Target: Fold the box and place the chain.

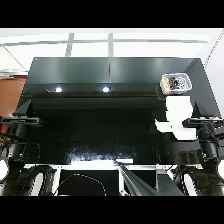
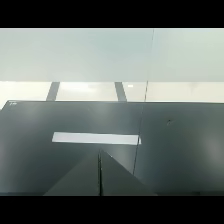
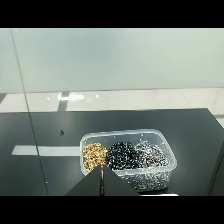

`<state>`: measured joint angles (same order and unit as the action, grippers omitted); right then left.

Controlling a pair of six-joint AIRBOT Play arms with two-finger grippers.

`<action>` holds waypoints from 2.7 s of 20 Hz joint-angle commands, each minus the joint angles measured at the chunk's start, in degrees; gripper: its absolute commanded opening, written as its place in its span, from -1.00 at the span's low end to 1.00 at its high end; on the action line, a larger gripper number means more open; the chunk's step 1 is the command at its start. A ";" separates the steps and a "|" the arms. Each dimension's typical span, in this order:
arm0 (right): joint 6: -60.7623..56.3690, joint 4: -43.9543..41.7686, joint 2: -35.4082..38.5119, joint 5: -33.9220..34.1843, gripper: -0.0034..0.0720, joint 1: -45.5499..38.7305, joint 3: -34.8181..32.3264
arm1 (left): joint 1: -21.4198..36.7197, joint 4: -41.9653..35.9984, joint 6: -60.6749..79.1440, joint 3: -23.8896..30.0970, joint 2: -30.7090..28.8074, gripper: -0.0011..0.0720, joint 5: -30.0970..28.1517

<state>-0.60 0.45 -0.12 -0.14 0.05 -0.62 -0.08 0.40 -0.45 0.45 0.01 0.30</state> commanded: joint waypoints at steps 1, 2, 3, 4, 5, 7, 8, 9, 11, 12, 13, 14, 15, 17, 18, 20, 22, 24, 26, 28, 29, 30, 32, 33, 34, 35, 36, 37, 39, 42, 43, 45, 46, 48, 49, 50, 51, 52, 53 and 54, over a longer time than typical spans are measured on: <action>0.00 0.00 0.00 -0.02 -0.85 -0.02 -0.04 | 0.07 0.00 0.00 0.04 0.04 -0.89 0.02; 0.00 0.00 -0.02 -0.02 -0.86 -0.02 -0.09 | 0.09 0.00 0.02 0.17 0.07 -0.89 0.02; 0.02 0.00 -0.02 -0.02 -0.86 -0.02 -0.09 | 0.09 0.00 0.02 0.17 0.07 -0.89 0.02; 0.00 -0.02 -0.02 -0.02 -0.86 -0.02 -0.09 | 0.09 0.00 0.02 0.17 0.07 -0.89 0.02; 0.02 0.00 -0.02 -0.02 -0.85 -0.02 -0.09 | 0.09 0.00 0.00 0.17 0.07 -0.89 0.02; 0.02 0.00 -0.02 -0.02 -0.86 -0.02 -0.09 | 0.09 0.02 0.02 0.17 0.07 -0.89 0.02; 0.02 0.00 -0.02 -0.02 -0.86 -0.02 -0.09 | 0.09 0.00 0.00 0.17 0.07 -0.89 0.02; 0.02 0.00 -0.02 -0.02 -0.86 -0.02 -0.09 | 0.09 0.00 0.02 0.17 0.07 -0.89 0.02; 0.02 0.00 -0.02 -0.02 -0.86 -0.02 -0.11 | 0.09 0.00 0.02 0.17 0.07 -0.89 0.00; 0.00 0.00 -0.02 -0.02 -0.86 -0.02 -0.09 | 0.09 0.00 0.02 0.17 0.07 -0.89 -0.15; 0.02 -0.02 -0.02 -0.02 -0.85 -0.02 -0.09 | 0.09 0.00 0.00 0.17 0.07 -0.89 -0.04; 0.02 0.00 -0.02 -0.02 -0.86 -0.02 -0.09 | 0.07 0.00 0.00 0.17 0.07 -0.89 0.11; 0.00 0.00 -0.02 -0.02 -0.86 -0.02 -0.09 | 0.09 0.00 0.00 0.17 0.07 -0.89 0.15; 0.02 0.00 -0.02 -0.02 -0.86 -0.02 -0.09 | 0.11 -0.07 -0.24 0.11 0.04 -0.89 -0.22; -0.07 -0.09 -0.02 0.11 -0.86 -0.02 0.07 | 0.09 -0.04 -1.79 0.11 0.04 -0.89 -0.04; -0.09 -0.87 -0.02 0.22 -0.85 0.00 0.26 | 0.09 0.09 -4.96 0.11 0.04 -0.89 0.07; -2.03 -5.81 -0.02 -0.09 -0.85 0.04 0.26 | 0.09 0.20 -4.96 0.11 0.07 -0.89 -0.17; -2.08 -9.27 -0.04 0.17 -0.85 0.04 0.46 | 0.09 2.10 -4.37 -0.33 0.50 -0.89 4.90; -1.95 -9.51 -0.04 -1.42 -0.84 0.04 2.08 | 0.09 5.05 -3.65 -3.65 2.34 -0.89 5.73; -1.90 -6.69 -0.17 0.17 -0.84 0.04 6.23 | 0.11 5.14 -3.43 -10.36 7.02 -0.89 -0.50; -1.90 -5.01 -0.92 2.71 -0.84 0.04 8.98 | 0.11 5.14 -2.08 -14.36 10.78 -0.89 -1.92; -1.90 -4.24 -2.60 5.16 -0.84 0.04 11.78 | 0.09 5.11 -0.87 -19.04 16.15 -0.89 -1.40; 1.68 -4.26 -10.05 7.19 -0.85 0.04 18.45 | 0.09 4.70 -2.03 -28.92 29.70 -0.89 2.25; 3.65 -4.31 -15.96 6.71 -0.85 0.04 22.47 | 0.09 4.81 -4.90 -34.27 37.59 -0.89 5.31; 4.92 -4.74 -22.36 6.60 -0.85 0.04 26.53 | 0.11 5.70 -7.15 -39.08 44.87 -0.89 8.52; 6.43 -4.92 -29.68 6.64 -0.85 0.04 31.10 | 0.13 9.27 -10.45 -43.67 51.47 -0.89 12.98; 7.67 -5.05 -36.30 6.60 -0.85 0.04 35.06 | 0.35 17.53 -17.38 -48.54 57.72 -0.89 19.28; 8.90 -7.15 -43.10 6.60 -0.85 0.04 38.95 | 0.63 27.93 -27.39 -53.11 62.82 -0.89 25.59; 14.91 -15.21 -53.35 6.69 -0.85 0.07 44.35 | 1.14 53.35 -50.64 -61.86 71.38 -0.89 37.11; 32.46 -32.89 -62.58 15.67 -0.85 1.53 48.63 | 3.08 77.55 -69.46 -68.13 77.44 -0.89 48.54; 45.70 -42.56 -64.76 22.95 -0.85 2.54 49.99 | 4.31 78.18 -69.61 -68.17 77.42 -0.89 49.96; 70.27 -58.47 -68.15 39.50 -0.85 2.84 52.87 | 6.54 77.79 -69.64 -68.22 76.89 -0.89 52.87; 73.59 -60.30 -68.52 46.10 -0.85 2.36 53.42 | 7.30 76.96 -69.61 -68.22 76.56 -0.89 54.27; 73.70 -59.52 -67.73 57.33 -0.85 0.57 53.46 | 8.26 76.48 -69.61 -68.19 75.60 -0.89 58.40; 73.70 -59.52 -67.10 61.48 -0.86 -0.79 53.46 | 8.50 76.70 -69.51 -68.22 75.01 -0.89 61.09; 73.68 -60.00 -66.01 64.63 -0.85 -2.54 53.44 | 8.96 76.98 -69.40 -68.22 74.34 -0.88 64.08; 73.59 -60.41 -64.52 66.27 -0.85 -4.52 53.44 | 9.68 77.11 -69.42 -68.19 73.55 -0.79 67.06; 73.44 -61.02 -62.51 66.90 -0.85 -6.84 53.44 | 10.73 77.07 -70.10 -68.19 72.67 -0.55 69.09; 73.33 -61.92 -59.95 66.86 -0.85 -9.94 53.42 | 12.15 76.74 -70.93 -68.17 71.47 -0.45 70.90; 72.74 -61.90 -57.61 66.79 -0.85 -13.29 53.40 | 13.60 76.00 -70.99 -67.82 69.85 -0.45 71.82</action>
<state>69.97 -58.35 -62.04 60.27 -6.96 52.49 10.66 76.44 -69.76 -67.51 72.51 65.25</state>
